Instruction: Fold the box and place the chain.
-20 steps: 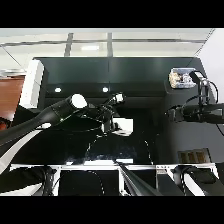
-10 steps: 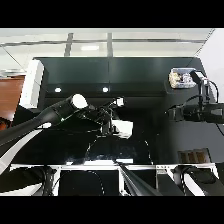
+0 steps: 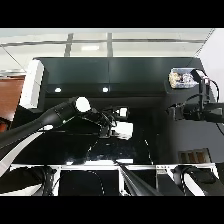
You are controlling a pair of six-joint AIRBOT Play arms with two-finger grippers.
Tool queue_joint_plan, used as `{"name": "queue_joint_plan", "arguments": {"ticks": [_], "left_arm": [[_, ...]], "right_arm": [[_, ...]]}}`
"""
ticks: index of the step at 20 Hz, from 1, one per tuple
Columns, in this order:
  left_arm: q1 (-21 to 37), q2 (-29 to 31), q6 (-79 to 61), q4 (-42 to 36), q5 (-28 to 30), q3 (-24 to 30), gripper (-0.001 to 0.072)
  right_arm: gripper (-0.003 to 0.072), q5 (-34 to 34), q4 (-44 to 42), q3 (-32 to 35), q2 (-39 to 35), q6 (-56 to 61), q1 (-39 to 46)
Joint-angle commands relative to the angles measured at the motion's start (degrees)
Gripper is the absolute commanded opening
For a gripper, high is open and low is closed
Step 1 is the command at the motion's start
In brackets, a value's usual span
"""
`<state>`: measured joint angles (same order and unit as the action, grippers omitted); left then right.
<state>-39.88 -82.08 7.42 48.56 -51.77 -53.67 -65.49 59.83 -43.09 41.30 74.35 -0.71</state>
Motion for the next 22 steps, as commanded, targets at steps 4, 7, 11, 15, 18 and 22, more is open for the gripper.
{"name": "queue_joint_plan", "arguments": {"ticks": [4,7,11,15,18,22], "left_arm": [[-0.4,-2.5,-0.2,3.3,0.8,0.1,0.0709],[-0.4,-3.0,-0.2,3.4,1.0,0.1,0.0709],[-0.4,-2.0,0.7,3.5,0.0,-1.9,0.0709],[-0.3,0.4,0.7,3.5,0.2,-4.2,0.0709],[-0.1,3.2,0.7,3.8,0.7,-4.2,0.0709],[0.5,5.7,2.4,4.7,3.0,-4.2,0.0709]], "right_arm": [[0.0019,0.6,0.0,-0.1,-0.1,0.1,0.0],[0.0018,0.7,0.0,-0.1,-0.1,0.5,0.0],[0.0018,-0.2,-0.3,-0.1,0.0,0.8,0.0],[0.0018,-0.2,-0.3,-0.1,0.0,0.9,0.0],[0.0018,-0.2,-0.2,-0.1,0.0,0.9,0.0],[0.0019,-0.2,-0.2,-0.1,0.0,0.9,0.0]]}}
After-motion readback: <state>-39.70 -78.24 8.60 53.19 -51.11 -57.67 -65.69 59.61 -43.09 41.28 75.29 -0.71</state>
